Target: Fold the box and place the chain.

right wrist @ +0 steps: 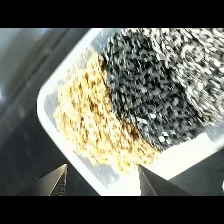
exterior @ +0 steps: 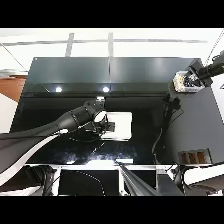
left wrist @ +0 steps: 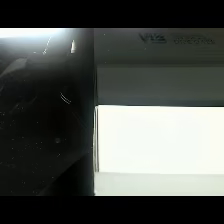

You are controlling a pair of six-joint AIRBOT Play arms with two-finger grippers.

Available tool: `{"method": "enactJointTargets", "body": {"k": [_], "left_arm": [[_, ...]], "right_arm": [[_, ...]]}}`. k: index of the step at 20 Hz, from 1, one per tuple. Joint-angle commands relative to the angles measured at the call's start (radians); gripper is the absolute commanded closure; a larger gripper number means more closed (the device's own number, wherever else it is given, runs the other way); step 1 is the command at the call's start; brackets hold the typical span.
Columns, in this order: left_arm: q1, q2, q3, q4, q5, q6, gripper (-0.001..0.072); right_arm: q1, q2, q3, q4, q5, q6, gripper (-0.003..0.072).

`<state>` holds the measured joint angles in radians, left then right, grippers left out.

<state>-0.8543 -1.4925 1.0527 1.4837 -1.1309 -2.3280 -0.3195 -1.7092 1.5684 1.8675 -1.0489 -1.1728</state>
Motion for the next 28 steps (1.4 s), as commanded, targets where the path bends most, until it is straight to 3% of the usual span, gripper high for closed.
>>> {"method": "enactJointTargets", "body": {"k": [1,13,14,16,21,28], "left_arm": [[0.001,0.0,0.0,0.0,0.0,0.001,0.0683],[0.034,0.0,0.0,-0.005,-0.008,0.001,0.0683],[0.033,0.0,0.0,-0.008,-0.008,0.001,0.0683],[0.033,0.0,0.0,-0.009,-0.016,0.001,0.0682],[0.032,0.0,0.0,-0.008,-0.03,0.002,0.0682],[0.032,0.0,0.0,-0.005,-0.029,0.002,0.0682]], "right_arm": [[-0.013,-0.083,0.069,0.05,-0.035,0.081,0.0195],[0.036,-0.171,0.071,0.064,0.024,0.118,0.02],[0.041,-0.175,0.071,0.074,0.034,0.118,0.0241],[0.046,-0.176,0.077,0.082,0.04,0.073,0.0634],[0.026,-0.13,0.134,0.084,-0.021,-0.045,0.0658],[0.002,0.131,0.14,0.096,0.006,-0.294,0.066]]}}
